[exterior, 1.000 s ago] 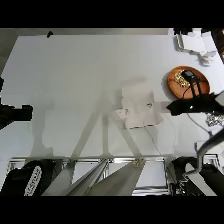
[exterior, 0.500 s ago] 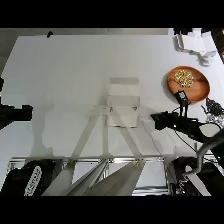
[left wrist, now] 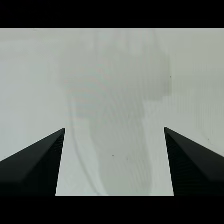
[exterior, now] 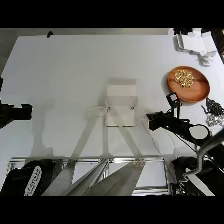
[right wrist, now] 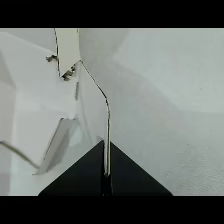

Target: Fold the box and place the chain.

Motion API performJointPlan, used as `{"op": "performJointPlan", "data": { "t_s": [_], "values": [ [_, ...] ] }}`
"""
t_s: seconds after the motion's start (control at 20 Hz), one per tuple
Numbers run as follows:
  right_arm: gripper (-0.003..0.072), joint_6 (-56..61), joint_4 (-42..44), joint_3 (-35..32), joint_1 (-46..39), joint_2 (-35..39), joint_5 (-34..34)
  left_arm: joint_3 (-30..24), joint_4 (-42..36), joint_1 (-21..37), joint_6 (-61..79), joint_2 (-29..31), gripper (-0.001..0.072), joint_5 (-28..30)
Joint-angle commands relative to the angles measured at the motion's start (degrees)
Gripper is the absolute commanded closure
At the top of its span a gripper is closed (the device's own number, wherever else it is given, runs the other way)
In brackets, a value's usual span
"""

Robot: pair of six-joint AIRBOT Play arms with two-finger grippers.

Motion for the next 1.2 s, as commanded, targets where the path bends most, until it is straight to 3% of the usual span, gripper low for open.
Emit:
{"op": "performJointPlan", "data": {
  "t_s": [0.0, 0.35, 0.45, 0.5, 0.55, 0.6, 0.75, 0.9, 1.0, 1.05, 1.15],
  "values": [
    [0.0683, -0.1, 0.3, 0.0, 2.4, -2.3, -4.4, 0.0, -0.3, 0.0, 0.0, 0.0, 0.0012, 0.7],
    [0.0682, -1.4, 1.6, 0.0, 2.7, -2.3, -6.2, 0.0, -4.2, 0.0, -7.5, -0.1, 0.0013, 1.6],
    [0.0682, -1.4, 1.6, 0.0, 2.7, -2.3, -7.0, 0.0, -6.0, -0.1, -8.7, -0.1, 0.0021, 4.5],
    [0.0682, -1.4, 1.6, 0.0, 2.7, -2.3, -7.1, 0.0, -7.8, -0.1, -8.7, -0.1, 0.0054, 7.4],
    [0.0682, -1.4, 1.6, 0.0, 2.7, -2.3, -7.1, 0.2, -10.6, -0.1, -8.1, -0.4, 0.0146, 9.9],
    [0.0682, -1.4, 1.7, 0.0, 2.7, -2.3, -6.9, 0.6, -14.9, -0.1, -5.8, -1.6, 0.0140, 10.5],
    [0.0682, -1.4, 2.9, 0.0, 2.7, -2.3, -6.8, 3.6, -33.8, -0.2, 9.7, -10.8, 0.0127, 5.3],
    [0.0682, -1.6, 2.9, 0.0, 2.7, -2.3, -6.8, 10.6, -50.3, -3.1, 25.3, -24.5, 0.0131, -1.6],
    [0.0682, -1.6, 2.8, 0.0, 2.7, -2.3, -6.8, 17.2, -51.1, -8.8, 27.2, -33.7, 0.0118, -4.8],
    [0.0682, -1.6, 2.8, 0.0, 2.7, -2.3, -6.7, 20.5, -50.8, -12.4, 28.6, -38.3, 0.0065, -6.1],
    [0.0682, -1.6, 2.8, 0.0, 2.7, -2.3, -6.7, 26.4, -50.8, -19.4, 31.1, -46.2, 0.0062, -6.7]
  ]
}}
